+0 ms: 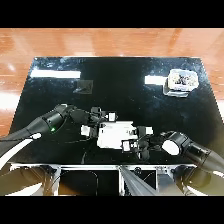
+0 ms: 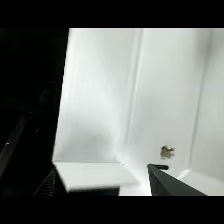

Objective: Fold the box and place the chain.

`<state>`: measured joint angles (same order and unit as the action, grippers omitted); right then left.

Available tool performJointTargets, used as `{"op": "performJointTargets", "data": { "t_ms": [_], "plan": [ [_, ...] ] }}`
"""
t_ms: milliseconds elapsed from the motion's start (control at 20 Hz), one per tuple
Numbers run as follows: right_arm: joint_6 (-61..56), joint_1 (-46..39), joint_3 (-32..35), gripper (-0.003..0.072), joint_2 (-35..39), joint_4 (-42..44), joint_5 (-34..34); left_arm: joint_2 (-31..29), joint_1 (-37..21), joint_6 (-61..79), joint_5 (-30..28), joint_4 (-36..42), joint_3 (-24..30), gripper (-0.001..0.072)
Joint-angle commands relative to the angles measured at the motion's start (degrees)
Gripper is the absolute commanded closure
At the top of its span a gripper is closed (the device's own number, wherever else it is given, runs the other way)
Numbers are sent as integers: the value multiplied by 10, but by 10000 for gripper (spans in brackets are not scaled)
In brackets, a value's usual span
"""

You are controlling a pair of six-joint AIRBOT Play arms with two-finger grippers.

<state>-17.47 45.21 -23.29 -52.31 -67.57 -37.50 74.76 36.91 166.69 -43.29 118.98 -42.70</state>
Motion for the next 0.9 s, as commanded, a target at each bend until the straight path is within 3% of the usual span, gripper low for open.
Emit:
{"op": "performJointTargets", "data": {
  "t_ms": [0, 250, 550, 850],
  "plan": [
    [22, 2, 2, -34, -1, 0, 22, 0, 0, 0, 0, 0, 0, 692],
    [21, 2, 3, -34, -6, 7, 2, 0, 0, 0, 0, 0, 0, 692],
    [13, 2, 5, -34, -19, 79, 62, 0, 0, 0, 0, 0, 0, 692],
    [-62, 1, 5, -34, -15, 71, 82, 0, 0, 0, -1, 0, 0, 692]
  ]
}}
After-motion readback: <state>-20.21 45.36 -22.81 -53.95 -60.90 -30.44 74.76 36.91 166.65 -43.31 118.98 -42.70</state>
